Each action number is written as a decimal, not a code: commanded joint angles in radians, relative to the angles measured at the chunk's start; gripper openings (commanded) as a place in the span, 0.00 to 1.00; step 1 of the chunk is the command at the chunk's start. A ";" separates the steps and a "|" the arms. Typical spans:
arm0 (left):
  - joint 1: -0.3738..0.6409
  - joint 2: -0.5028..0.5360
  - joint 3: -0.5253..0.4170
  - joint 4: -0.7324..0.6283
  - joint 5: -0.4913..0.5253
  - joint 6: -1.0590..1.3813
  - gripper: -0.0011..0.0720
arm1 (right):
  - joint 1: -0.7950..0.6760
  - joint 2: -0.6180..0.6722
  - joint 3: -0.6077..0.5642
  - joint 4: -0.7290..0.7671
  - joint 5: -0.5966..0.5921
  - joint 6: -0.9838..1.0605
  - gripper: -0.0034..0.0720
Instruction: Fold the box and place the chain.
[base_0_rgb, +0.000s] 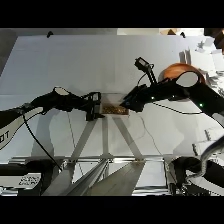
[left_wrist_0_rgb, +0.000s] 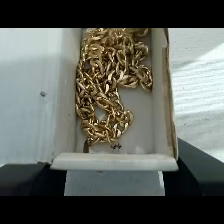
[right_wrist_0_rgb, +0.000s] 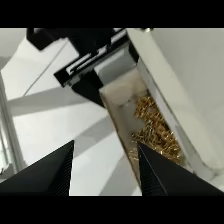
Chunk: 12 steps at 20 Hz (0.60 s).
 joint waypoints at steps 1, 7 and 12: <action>0.000 0.000 0.000 0.000 0.000 0.000 0.48 | -0.015 0.003 -0.005 -0.023 0.030 0.048 0.61; 0.000 0.000 0.000 0.000 0.000 0.000 0.48 | -0.196 0.036 -0.005 -0.368 -0.051 0.496 0.59; 0.000 0.000 0.000 0.000 0.000 0.000 0.48 | -0.270 0.035 -0.005 -0.779 -0.195 1.108 0.72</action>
